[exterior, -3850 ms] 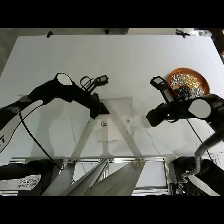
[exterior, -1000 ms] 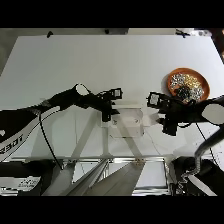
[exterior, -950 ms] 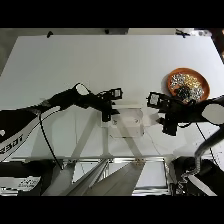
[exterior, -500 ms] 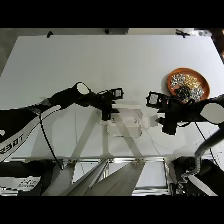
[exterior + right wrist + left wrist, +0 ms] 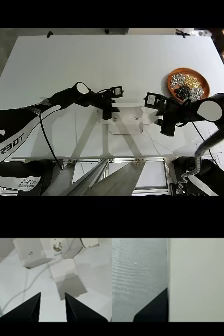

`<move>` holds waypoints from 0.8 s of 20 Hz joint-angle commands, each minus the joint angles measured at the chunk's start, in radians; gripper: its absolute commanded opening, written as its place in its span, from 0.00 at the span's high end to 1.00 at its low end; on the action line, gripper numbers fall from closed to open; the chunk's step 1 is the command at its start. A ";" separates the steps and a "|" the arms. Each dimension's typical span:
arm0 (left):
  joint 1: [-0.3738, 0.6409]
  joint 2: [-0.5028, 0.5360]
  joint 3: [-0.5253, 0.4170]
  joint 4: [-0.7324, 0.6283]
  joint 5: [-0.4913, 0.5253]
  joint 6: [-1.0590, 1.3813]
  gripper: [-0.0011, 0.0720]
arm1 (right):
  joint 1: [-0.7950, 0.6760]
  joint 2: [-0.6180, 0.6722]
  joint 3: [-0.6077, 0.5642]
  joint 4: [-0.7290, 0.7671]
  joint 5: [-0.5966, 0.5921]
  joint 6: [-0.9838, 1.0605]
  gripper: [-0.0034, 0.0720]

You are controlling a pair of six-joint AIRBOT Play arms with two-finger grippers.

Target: Fold the box and place the chain.

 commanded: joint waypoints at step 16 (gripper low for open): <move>0.000 0.001 0.001 0.012 -0.007 -0.001 0.98 | 0.000 -0.001 0.000 0.009 0.006 -0.012 0.51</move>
